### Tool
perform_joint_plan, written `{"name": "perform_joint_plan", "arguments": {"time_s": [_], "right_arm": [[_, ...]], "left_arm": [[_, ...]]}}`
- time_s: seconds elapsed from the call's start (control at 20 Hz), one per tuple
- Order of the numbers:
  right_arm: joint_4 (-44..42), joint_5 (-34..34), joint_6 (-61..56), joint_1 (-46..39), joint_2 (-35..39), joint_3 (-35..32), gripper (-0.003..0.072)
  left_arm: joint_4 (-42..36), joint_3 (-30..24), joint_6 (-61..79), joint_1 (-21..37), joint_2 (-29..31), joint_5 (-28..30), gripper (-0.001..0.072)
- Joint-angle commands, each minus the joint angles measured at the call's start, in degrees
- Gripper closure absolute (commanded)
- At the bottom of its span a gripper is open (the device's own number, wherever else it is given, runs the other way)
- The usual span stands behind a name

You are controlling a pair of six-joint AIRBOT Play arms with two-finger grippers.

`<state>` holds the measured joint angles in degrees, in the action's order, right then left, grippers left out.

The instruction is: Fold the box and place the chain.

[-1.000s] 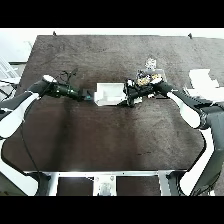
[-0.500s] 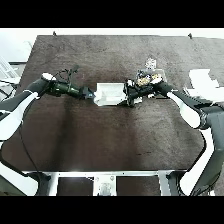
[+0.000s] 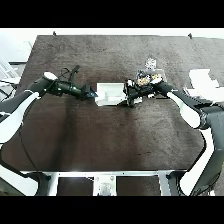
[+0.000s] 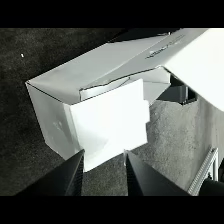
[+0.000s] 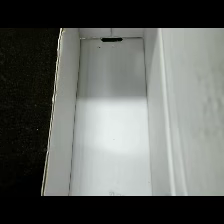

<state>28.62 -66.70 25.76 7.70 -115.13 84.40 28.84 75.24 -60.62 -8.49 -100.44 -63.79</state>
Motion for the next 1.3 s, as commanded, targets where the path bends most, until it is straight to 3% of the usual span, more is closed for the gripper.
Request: {"name": "perform_joint_plan", "arguments": {"time_s": [0.0,0.25,0.35,0.4,0.7,0.8,0.95,1.25], "right_arm": [[-0.02,0.0,-0.02,-0.02,0.0,-0.02,0.0098],[-0.02,-0.02,-0.02,-0.02,0.0,-0.02,0.0098],[-0.02,0.0,-0.02,-0.02,0.0,-0.02,0.0097],[-0.02,-0.02,-0.02,-0.02,0.0,-0.02,0.0098],[-0.02,-0.02,-0.02,-0.02,0.0,-0.02,0.0098],[-0.02,-0.02,-0.02,-0.02,0.0,-0.02,0.0097],[-0.02,-0.02,-0.02,-0.02,0.0,-0.02,0.0097],[-0.02,0.0,-0.02,-0.02,0.0,-0.02,0.0097]], "left_arm": [[3.28,0.42,-4.87,-1.38,0.26,1.73,0.04],[13.77,4.63,-12.66,-3.19,0.26,1.53,0.0401],[13.38,4.63,-12.37,-3.17,0.28,1.22,0.0429],[13.35,4.63,-11.78,-3.17,0.28,1.2,0.0492],[10.45,4.63,-6.67,-0.9,0.33,-1.33,0.0488],[9.25,4.63,-4.66,0.31,0.33,-2.73,0.033],[8.55,4.61,-2.71,1.95,0.66,-4.94,0.0331],[16.37,3.67,-2.27,7.93,4.0,-10.34,0.0334]]}}
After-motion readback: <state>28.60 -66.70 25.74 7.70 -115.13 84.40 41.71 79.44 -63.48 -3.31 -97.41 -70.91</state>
